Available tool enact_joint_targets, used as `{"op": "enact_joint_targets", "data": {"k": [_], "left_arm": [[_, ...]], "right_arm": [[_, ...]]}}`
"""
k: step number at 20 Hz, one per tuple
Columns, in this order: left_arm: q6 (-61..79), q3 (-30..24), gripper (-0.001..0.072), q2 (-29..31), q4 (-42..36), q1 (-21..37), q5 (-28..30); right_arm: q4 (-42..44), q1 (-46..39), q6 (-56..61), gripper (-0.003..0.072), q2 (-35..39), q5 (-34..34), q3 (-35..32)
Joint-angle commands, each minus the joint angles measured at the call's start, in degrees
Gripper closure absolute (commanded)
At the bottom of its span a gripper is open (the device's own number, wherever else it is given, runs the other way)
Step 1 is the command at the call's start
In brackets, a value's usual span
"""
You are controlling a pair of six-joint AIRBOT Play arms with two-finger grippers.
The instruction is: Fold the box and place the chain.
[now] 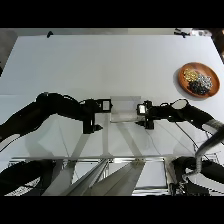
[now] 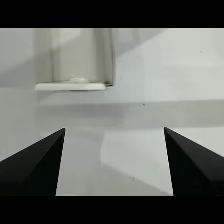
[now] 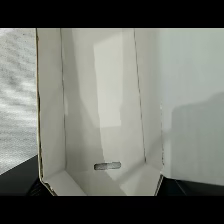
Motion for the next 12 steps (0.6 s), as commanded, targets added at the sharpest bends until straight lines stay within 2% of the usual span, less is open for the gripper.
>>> {"op": "enact_joint_targets", "data": {"k": [1,6,9,12], "left_arm": [[7.7,-1.7,0.0004,-5.0,-10.6,4.2,-5.3],[7.7,-1.6,0.0003,-13.6,-11.3,4.0,-6.7],[7.7,-1.6,0.0004,-14.4,-11.1,4.0,-7.0],[7.7,-1.6,0.0004,-14.4,-10.9,3.6,-11.3]], "right_arm": [[0.0,0.0,0.0,0.0207,0.0,0.0,0.0],[0.0,0.0,0.0,0.0207,0.0,0.0,0.0],[0.0,0.0,0.0,0.0207,0.0,0.0,0.0],[0.0,0.0,0.0,0.0207,0.0,0.0,0.0]]}}
